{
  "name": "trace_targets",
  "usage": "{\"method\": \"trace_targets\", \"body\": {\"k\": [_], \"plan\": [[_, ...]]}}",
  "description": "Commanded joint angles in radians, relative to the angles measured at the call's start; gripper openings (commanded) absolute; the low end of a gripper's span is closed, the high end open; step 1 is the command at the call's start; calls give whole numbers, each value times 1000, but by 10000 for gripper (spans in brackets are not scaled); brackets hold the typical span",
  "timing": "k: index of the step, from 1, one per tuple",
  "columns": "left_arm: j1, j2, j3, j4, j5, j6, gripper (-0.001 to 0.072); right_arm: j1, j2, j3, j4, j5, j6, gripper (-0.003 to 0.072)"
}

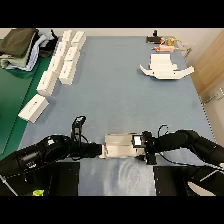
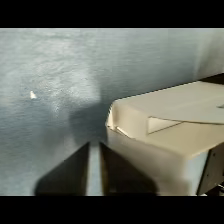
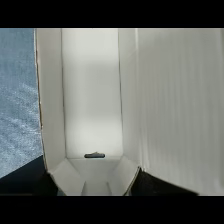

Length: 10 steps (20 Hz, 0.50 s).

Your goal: Fold the box.

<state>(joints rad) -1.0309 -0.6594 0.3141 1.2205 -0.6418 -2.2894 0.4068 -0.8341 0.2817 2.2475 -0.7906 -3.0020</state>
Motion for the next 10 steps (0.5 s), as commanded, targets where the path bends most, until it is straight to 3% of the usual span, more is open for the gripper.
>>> {"method": "trace_targets", "body": {"k": [1, 2, 3, 6, 10], "plan": [[-10, -6, 26, -15, 30, 3, 491, 0, 0, 0, 0, 0, 0, 509], [-10, -6, 27, -10, 22, 4, 378, 0, 0, 0, 0, 0, 0, 509], [-9, -6, 27, -10, 6, 4, 347, 0, 0, 0, 0, 0, 0, 509], [-10, -6, 30, -13, -24, 4, 353, 0, 0, 0, 0, 0, 0, 509], [-9, -6, 61, -10, 9, 6, 353, 0, 0, 0, 0, 0, 0, 509]]}}
